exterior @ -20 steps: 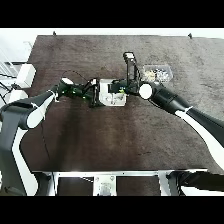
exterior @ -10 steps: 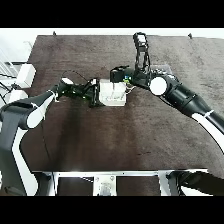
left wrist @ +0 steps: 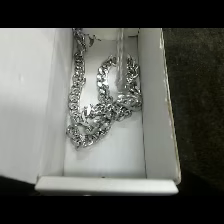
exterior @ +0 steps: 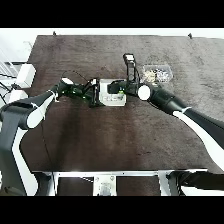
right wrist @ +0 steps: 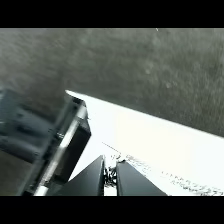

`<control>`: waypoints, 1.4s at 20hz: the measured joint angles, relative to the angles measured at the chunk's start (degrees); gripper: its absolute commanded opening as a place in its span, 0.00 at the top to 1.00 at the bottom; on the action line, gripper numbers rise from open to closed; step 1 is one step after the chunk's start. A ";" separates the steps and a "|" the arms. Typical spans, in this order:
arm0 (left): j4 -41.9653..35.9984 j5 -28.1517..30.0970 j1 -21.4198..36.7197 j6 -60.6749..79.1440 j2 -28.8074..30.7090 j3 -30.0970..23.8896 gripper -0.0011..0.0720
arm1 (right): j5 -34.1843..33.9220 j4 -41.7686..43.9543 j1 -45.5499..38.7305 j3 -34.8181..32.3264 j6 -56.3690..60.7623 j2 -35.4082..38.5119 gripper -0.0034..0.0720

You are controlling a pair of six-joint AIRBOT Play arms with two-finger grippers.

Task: Fold the box and place the chain.

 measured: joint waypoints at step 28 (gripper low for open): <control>-0.02 0.00 0.00 0.00 0.00 0.00 0.19 | -4.13 -0.46 -24.41 7.80 5.92 -16.57 0.39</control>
